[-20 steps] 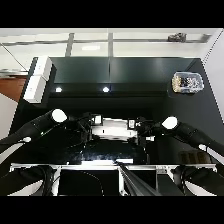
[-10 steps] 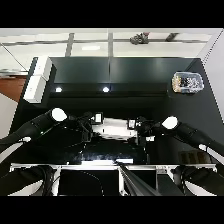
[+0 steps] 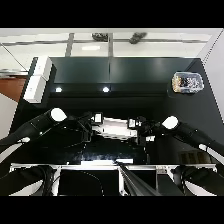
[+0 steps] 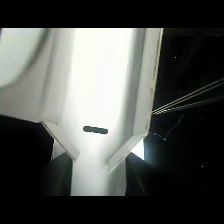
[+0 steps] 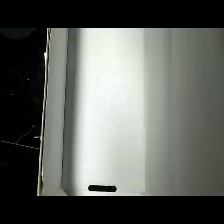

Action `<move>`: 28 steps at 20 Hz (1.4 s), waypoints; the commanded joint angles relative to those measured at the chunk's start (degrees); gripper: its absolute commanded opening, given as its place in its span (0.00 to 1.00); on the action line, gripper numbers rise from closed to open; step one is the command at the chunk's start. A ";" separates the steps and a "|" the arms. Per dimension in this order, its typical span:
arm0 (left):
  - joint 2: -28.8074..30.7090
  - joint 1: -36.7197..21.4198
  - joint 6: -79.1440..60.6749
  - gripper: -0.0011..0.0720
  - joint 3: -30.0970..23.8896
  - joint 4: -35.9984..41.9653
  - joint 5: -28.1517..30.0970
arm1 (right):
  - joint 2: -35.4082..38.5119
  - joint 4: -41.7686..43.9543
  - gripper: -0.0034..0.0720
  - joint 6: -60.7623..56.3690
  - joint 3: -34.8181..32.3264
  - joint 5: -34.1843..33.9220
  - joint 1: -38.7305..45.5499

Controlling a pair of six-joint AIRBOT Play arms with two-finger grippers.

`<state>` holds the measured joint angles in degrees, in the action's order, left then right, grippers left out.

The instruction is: Fold the box and place the chain.

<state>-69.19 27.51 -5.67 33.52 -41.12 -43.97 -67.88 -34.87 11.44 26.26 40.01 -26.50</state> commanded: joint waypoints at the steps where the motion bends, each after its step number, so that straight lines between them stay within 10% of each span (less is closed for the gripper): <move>1: 0.94 0.00 0.11 0.46 0.02 0.26 0.09 | -0.02 -0.04 0.75 0.07 0.00 0.02 -0.04; 3: 0.92 0.11 0.09 0.33 -0.26 3.08 -0.17 | -0.02 -0.04 0.75 0.07 0.00 0.02 -0.04; 28: -0.55 6.29 -0.76 0.34 -0.39 4.13 4.76 | -0.02 -0.04 0.75 0.07 0.00 0.02 -0.04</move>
<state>-69.71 33.15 -6.39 33.12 -37.04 -40.01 -67.85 -34.98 11.60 26.28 40.10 -26.50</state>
